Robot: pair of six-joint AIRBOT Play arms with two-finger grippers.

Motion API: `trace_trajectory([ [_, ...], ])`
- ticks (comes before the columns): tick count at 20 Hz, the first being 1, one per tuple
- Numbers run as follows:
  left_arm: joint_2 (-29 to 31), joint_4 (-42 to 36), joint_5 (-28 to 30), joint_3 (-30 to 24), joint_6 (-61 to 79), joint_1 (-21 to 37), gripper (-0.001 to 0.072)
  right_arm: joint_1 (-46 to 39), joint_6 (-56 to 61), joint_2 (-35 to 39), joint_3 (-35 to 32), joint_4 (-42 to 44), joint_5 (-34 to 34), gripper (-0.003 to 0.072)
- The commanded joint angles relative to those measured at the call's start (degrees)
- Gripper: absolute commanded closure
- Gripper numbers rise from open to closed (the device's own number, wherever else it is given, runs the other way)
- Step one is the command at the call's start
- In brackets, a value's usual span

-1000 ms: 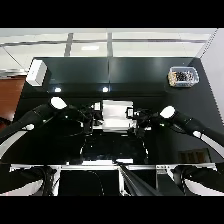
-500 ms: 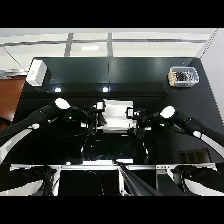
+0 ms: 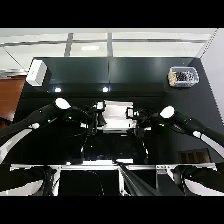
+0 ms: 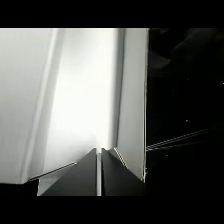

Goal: Fold the box and place the chain.

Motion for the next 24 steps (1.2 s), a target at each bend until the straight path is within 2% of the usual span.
trace_trajectory([
  [1, 1.9, 5.3, -3.5, 1.4, -10.4, 1.9, 0.0684, 0.0, 0.0, 0.0, 0.0, 0.0, 0.0, 0.056],
  [6, 13.2, 22.4, -5.4, 1.9, -40.6, 10.4, 0.0685, 0.0, 0.0, 0.0, 0.0, 0.0, 0.0, 0.056],
  [9, 15.1, 31.1, -8.0, 1.3, -67.6, 19.0, 0.0684, 0.0, 0.0, 0.0, 0.0, 0.0, 0.0, 0.056],
  [11, 13.6, 25.5, -10.4, -1.1, -79.9, 26.1, 0.0683, 0.0, 0.0, 0.0, 0.0, 0.0, 0.0, 0.056],
  [13, 9.9, 14.4, -14.9, -4.5, -79.9, 32.3, 0.0683, 0.0, 0.0, 0.0, 0.0, 0.0, 0.0, 0.056],
  [15, 5.3, 4.3, -16.6, -7.6, -75.4, 35.2, 0.0685, 0.0, 0.0, 0.0, 0.0, 0.0, 0.0, 0.056],
  [18, -0.4, 1.9, -15.2, -7.6, -73.2, 32.5, 0.0686, 0.0, 0.0, 0.0, 0.0, 0.0, 0.0, 0.056],
  [21, -3.6, 1.8, -13.0, -6.1, -72.9, 26.4, 0.0685, 0.0, 0.0, 0.0, 0.0, 0.0, 0.0, 0.056],
  [22, -4.5, 0.9, -13.4, -5.2, -69.6, 24.6, 0.0685, 0.0, 0.0, 0.0, 0.0, 0.0, 0.0, 0.056],
  [24, -6.1, -4.5, -17.9, -3.3, -59.3, 23.5, 0.0685, 0.0, 0.0, 0.0, 0.0, 0.0, 0.0, 0.056],
])
